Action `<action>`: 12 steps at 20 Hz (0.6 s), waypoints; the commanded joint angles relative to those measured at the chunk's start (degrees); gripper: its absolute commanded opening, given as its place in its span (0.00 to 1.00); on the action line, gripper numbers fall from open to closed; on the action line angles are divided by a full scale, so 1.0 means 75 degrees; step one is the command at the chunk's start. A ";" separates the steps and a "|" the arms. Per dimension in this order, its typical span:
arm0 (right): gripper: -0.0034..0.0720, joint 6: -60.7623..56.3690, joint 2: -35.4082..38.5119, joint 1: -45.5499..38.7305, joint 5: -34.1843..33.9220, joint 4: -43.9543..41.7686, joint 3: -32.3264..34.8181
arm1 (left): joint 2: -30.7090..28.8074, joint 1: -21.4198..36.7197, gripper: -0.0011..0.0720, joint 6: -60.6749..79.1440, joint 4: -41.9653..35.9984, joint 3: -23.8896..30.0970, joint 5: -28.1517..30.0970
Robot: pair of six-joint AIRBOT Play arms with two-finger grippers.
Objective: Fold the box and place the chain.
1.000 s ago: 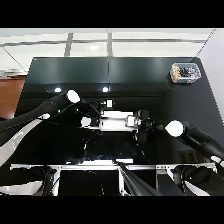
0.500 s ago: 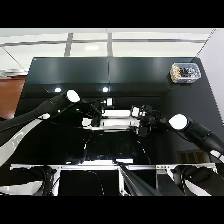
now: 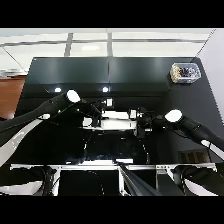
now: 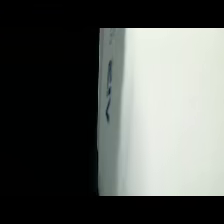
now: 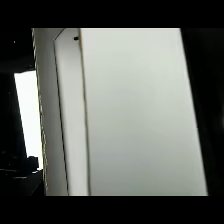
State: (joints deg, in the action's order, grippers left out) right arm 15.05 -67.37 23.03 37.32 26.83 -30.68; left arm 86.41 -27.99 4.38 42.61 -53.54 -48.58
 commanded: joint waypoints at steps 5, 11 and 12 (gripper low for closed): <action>0.94 -0.0172 -0.0373 -0.0038 0.0149 0.0140 -0.0009 | 0.0006 0.0003 0.05 -0.0012 -0.0003 0.0003 0.0038; 0.94 -0.0460 -0.0458 -0.0428 0.0146 0.0119 -0.0009 | 0.0006 0.0003 0.05 -0.0015 -0.0003 0.0003 0.0029; 0.94 -0.0455 -0.0469 -0.0452 0.0146 0.0119 -0.0009 | 0.0006 0.0003 0.05 -0.0015 -0.0003 0.0003 0.0029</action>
State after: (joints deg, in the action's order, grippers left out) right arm 12.38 -70.54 20.82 38.37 27.83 -30.70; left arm 86.43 -27.99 4.19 42.39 -53.54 -48.16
